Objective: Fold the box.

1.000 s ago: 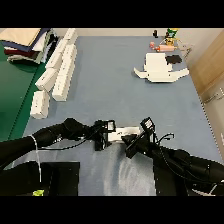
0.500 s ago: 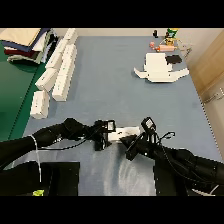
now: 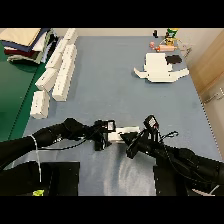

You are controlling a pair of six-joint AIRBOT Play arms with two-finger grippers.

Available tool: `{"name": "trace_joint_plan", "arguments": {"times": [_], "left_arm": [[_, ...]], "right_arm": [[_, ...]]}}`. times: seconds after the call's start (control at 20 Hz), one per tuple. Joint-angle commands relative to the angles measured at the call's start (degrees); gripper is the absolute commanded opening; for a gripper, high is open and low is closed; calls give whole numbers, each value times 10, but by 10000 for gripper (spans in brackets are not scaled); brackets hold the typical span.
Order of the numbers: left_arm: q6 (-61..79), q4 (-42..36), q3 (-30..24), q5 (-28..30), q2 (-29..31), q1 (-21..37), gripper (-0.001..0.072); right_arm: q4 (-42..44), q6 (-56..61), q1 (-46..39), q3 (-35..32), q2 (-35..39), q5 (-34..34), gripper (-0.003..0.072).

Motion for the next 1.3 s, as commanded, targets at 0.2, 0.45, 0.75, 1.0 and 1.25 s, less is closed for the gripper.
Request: {"name": "trace_joint_plan", "arguments": {"times": [0.2,0.45,0.75,1.0,1.25], "left_arm": [[0,0,0,0,0,0,466],[0,0,0,0,0,0,467],[0,0,0,0,0,0,467],[0,0,0,0,0,0,466],[0,0,0,0,0,0,466]], "right_arm": [[-23,-29,-3,0,-50,-7,6],[-26,-29,-3,-1,-52,-17,5],[-25,-28,-3,-6,-52,-30,5],[-23,-26,-3,-6,-55,-34,5],[-23,-16,-3,-5,-67,-37,5]]}}
